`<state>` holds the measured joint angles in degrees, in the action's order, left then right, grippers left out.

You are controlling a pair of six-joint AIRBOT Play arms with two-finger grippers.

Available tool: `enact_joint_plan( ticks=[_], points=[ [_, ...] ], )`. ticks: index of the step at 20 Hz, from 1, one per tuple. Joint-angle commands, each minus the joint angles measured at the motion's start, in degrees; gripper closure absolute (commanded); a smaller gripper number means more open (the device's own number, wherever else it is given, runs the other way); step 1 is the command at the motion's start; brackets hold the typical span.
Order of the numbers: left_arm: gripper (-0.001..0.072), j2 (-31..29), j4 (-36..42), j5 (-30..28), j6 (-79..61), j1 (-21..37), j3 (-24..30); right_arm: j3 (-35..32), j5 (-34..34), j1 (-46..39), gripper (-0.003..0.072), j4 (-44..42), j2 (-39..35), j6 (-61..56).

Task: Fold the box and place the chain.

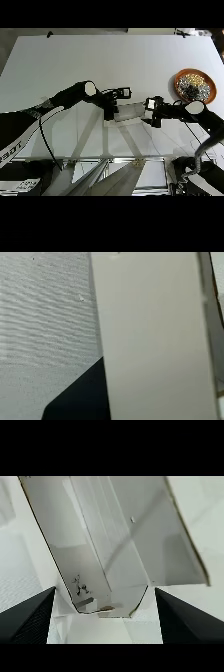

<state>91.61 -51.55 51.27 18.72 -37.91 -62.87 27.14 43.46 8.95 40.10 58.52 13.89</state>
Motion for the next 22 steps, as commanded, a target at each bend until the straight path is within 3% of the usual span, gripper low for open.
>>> enact_joint_plan(
  ticks=[1, 11, 22],
  points=[
    [0.0699, 0.0, -0.1, 0.0, -0.1, 0.0, 0.0, 0.5, 2.1, -0.7, -0.0014, -0.1, 1.2, 1.7],
    [0.0699, 0.0, -0.1, 0.0, 0.0, 0.0, 0.0, 2.4, 2.1, -0.8, -0.0004, -2.0, 6.4, 4.6],
    [0.0699, 0.0, -0.1, 0.0, -0.1, 0.0, 0.0, 3.1, 4.7, -3.7, 0.0002, -1.4, 6.5, 4.1]
  ],
)
